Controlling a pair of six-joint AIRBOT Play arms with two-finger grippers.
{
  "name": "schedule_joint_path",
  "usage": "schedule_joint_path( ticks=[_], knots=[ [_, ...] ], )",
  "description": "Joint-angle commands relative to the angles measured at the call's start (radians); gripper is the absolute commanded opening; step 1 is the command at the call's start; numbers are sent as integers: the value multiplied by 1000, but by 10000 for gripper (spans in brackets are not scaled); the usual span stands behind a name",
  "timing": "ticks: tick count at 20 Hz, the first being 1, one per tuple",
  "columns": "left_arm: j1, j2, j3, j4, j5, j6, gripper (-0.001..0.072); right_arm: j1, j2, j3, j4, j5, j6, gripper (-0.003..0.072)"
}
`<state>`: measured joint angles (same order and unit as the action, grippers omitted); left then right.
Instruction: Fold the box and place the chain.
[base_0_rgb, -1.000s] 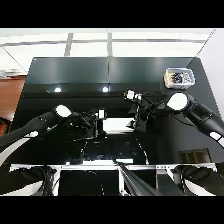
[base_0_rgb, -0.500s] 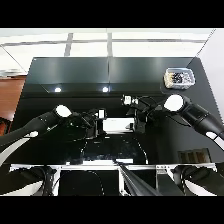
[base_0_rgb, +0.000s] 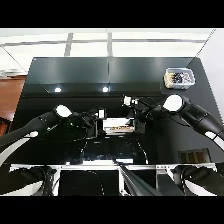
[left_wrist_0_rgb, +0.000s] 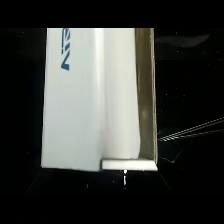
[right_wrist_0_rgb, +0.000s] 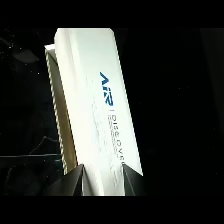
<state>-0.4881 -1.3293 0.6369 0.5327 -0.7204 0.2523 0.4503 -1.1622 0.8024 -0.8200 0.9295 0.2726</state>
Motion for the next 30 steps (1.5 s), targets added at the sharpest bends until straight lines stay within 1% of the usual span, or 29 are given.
schedule_joint_path(
  ticks=[1,2,14,17,23,26,28,30],
  knots=[
    [0,0,1,1,-2,2,296,0,-1,0,-1,11,0,279],
    [0,0,1,1,-2,2,297,0,-2,0,-1,13,0,269],
    [0,0,1,1,-1,2,296,0,-10,-18,-1,19,4,272],
    [0,0,1,1,-1,2,296,0,-17,-19,0,44,8,272],
    [0,0,1,1,-1,2,296,0,-19,-72,0,56,11,273],
    [0,0,1,1,-2,2,296,0,-2,-65,8,72,97,272],
    [0,0,1,1,-1,2,297,-10,38,-55,6,76,136,272],
    [0,0,0,1,-2,2,297,-39,87,-42,7,89,239,272]
  ],
)
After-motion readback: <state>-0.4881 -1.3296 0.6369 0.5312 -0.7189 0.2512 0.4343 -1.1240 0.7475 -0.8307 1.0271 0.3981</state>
